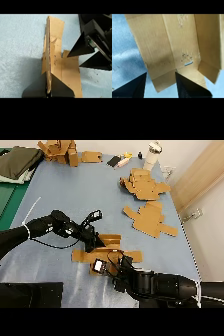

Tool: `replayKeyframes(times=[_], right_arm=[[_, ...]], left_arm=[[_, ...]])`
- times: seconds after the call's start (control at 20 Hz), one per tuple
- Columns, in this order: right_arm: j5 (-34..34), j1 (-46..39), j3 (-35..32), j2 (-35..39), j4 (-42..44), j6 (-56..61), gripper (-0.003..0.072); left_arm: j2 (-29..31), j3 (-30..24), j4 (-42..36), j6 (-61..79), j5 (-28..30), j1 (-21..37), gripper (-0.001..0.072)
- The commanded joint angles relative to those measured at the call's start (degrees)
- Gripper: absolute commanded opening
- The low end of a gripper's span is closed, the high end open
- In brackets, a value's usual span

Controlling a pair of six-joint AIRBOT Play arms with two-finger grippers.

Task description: Fold the box.

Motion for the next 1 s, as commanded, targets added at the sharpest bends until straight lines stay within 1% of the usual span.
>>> replayKeyframes(times=[0.0,0.1,0.4,0.6,0.7,0.8,0.95], right_arm=[[1.97,0.22,-0.02,-0.46,-2.45,0.35,0.0532],[2.75,0.22,-0.02,-0.44,-2.51,0.48,0.0528],[1.95,0.26,1.40,-0.02,-2.21,1.46,0.0520],[0.98,0.26,2.01,1.99,-2.60,1.44,0.0519],[0.48,0.26,2.21,3.96,-3.96,1.44,0.0518],[-0.37,0.22,2.29,5.29,-6.62,2.12,0.0503],[-0.87,-0.61,2.21,5.11,-7.85,2.49,0.0503]], left_arm=[[-0.02,0.00,0.00,0.00,0.00,-0.02,0.0013],[-0.02,0.00,0.00,0.00,0.00,-0.02,0.0013],[-0.02,0.00,0.00,0.00,-0.02,-0.02,0.0013],[-0.02,0.00,0.00,0.00,0.00,-0.02,0.0013],[-0.02,0.00,0.02,0.00,-0.02,-0.02,0.0013],[-0.02,0.00,0.00,0.00,0.00,-0.02,0.0013],[-0.02,0.00,0.00,0.00,0.02,-0.02,0.0013]])
